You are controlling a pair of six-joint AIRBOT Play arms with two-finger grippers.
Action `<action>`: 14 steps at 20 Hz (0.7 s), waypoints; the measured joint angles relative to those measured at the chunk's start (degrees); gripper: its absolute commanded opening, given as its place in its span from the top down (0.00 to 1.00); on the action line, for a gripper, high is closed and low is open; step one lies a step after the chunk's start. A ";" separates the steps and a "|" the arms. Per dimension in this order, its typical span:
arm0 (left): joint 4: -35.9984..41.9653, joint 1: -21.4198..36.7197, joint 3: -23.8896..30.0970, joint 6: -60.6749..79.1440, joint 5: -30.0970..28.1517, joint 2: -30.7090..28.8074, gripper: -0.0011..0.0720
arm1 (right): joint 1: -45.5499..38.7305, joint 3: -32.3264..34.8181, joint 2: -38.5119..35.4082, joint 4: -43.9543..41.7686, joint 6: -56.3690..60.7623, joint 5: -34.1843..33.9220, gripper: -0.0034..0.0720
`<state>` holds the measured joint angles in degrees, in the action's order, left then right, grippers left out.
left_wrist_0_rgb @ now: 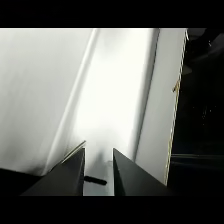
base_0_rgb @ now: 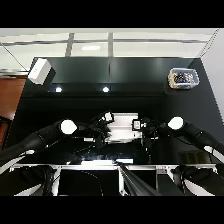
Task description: Fold the box and place the chain.
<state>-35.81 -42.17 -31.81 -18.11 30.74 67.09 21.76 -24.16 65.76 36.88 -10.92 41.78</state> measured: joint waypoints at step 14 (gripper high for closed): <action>-2.16 -1.03 0.00 0.11 -0.15 0.33 0.95 | 0.00 0.00 0.00 0.02 -0.07 -0.04 0.70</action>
<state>-37.98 -43.20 -31.81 -18.00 30.59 67.42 21.76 -24.16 65.76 36.91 -10.98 41.74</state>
